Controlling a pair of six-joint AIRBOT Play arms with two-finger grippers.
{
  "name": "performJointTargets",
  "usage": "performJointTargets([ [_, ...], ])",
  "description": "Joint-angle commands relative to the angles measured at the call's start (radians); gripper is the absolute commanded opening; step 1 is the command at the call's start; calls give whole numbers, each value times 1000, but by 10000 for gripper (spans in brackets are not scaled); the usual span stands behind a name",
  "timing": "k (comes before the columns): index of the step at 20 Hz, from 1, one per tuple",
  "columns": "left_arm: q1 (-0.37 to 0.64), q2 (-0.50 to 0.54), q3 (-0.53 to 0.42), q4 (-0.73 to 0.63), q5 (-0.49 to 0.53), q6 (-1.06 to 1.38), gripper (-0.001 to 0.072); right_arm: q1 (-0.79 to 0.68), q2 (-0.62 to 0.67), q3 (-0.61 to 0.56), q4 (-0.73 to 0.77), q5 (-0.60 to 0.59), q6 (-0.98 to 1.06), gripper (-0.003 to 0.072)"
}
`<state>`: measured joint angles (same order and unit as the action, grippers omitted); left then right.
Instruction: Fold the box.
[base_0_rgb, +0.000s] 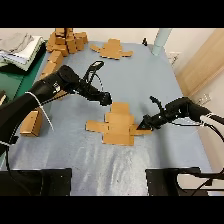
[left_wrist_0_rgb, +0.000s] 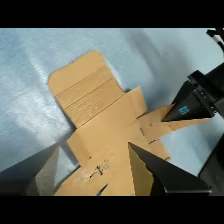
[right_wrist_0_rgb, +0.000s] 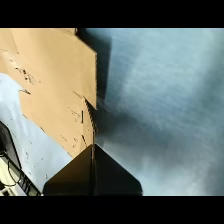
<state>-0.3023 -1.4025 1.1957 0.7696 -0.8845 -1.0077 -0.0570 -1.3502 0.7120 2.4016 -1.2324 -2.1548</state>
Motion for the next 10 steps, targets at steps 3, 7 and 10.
performJointTargets([
  [3, 146, -13, -32, -89, -130, 2, 640, 101, 71, -19, 49, 77, -178, 1],
  [7, 274, -80, -86, -210, -192, 95, 640, 208, 123, -34, 21, 192, -176, 0],
  [10, 282, -183, -84, -283, -197, 166, 640, 237, 123, -34, 22, 217, -176, 0],
])
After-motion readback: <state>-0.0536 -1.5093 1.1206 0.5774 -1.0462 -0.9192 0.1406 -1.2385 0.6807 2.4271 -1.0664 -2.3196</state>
